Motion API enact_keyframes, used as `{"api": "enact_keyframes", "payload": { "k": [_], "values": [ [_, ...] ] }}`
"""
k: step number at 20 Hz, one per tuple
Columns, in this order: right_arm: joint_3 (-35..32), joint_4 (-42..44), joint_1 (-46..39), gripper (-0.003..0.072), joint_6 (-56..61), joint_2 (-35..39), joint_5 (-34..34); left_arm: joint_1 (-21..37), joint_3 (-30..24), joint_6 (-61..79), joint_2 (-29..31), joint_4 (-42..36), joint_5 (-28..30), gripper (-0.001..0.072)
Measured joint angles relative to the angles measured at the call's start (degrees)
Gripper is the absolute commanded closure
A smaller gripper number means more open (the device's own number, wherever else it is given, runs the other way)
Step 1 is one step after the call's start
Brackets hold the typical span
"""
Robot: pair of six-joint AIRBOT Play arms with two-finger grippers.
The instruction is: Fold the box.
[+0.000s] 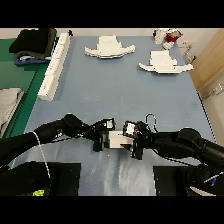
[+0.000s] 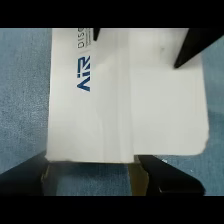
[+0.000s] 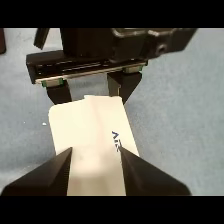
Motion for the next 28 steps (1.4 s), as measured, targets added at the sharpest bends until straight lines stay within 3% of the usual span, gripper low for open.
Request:
{"api": "enact_keyframes", "payload": {
  "k": [10, 12, 28],
  "values": [
    [1.62, -6.08, 0.83, 0.0104, -6.36, -6.03, 2.19, 0.00, 0.00, -0.02, 0.00, -0.02, 0.09, 0.0169],
    [2.43, -6.99, 0.83, 0.0242, -6.78, -7.10, 2.19, 0.00, 0.00, -0.09, 0.00, -0.02, 0.17, 0.0169],
    [4.11, -9.03, 1.81, 0.0235, -6.97, -5.14, 1.60, 0.00, 0.00, 0.04, 0.00, 0.00, -0.13, 0.0169]
  ]
}}
